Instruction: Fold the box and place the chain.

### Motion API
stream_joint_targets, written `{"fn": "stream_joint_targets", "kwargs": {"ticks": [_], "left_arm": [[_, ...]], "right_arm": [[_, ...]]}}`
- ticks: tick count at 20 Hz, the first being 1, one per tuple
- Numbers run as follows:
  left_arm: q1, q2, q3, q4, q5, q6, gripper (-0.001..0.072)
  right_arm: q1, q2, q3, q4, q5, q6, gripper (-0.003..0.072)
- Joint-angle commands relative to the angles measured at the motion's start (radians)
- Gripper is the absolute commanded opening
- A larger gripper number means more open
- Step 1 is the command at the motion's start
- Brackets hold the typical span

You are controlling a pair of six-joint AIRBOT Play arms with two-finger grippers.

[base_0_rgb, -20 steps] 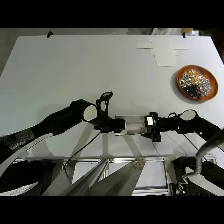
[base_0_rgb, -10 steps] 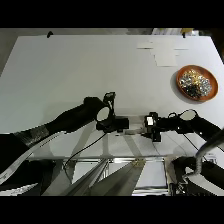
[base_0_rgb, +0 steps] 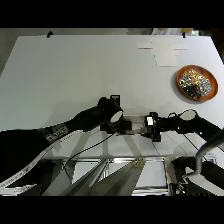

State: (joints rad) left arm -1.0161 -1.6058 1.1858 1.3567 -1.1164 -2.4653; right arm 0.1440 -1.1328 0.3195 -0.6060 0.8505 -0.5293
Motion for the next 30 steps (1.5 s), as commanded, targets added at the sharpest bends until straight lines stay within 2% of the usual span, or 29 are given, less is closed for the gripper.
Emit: {"fn": "stream_joint_targets", "kwargs": {"ticks": [1,10,11,12,14,19,21,26,28,29,30], "left_arm": [[-0.01,-0.019,0.007,0.045,-0.004,-0.058,0.019],[-0.007,-0.02,0.006,0.063,-0.013,-0.146,0.0188],[-0.007,-0.02,0.006,0.069,-0.013,-0.159,0.0147],[-0.007,-0.02,0.006,0.072,-0.013,-0.161,0.0069],[-0.008,-0.02,0.006,0.073,-0.013,-0.161,0.0006],[-0.007,-0.02,0.006,0.074,-0.012,-0.16,0.0015],[-0.007,-0.02,0.006,0.083,-0.013,-0.156,0.0087],[-0.007,-0.02,0.006,0.093,-0.014,-0.137,0.0087],[-0.008,-0.02,0.006,0.092,-0.014,-0.126,0.0069],[-0.008,-0.02,0.006,0.092,-0.016,-0.118,0.0004],[-0.007,-0.02,0.006,0.092,-0.019,-0.118,0.0002]], "right_arm": [[0.0,0.0,0.0,0.0,0.0,0.0,0.0382],[0.0,0.0,0.0,0.0,0.0,0.0,0.0382],[0.0,0.0,0.0,0.0,0.0,0.0,0.0382],[0.0,0.0,0.0,0.0,0.0,0.0,0.0382],[0.0,0.0,0.0,0.0,0.0,0.0,0.0382],[0.0,0.0,0.0,0.0,0.0,0.0,0.0382],[0.0,0.0,0.0,0.0,0.0,0.0,0.0382],[0.0,0.0,0.0,0.0,0.0,0.0,0.0382],[0.0,0.0,0.0,0.0,0.0,0.0,0.0382],[0.0,0.0,0.0,0.0,0.0,0.0,0.0382],[0.0,0.0,0.0,0.0,0.0,0.0,0.0382]]}}
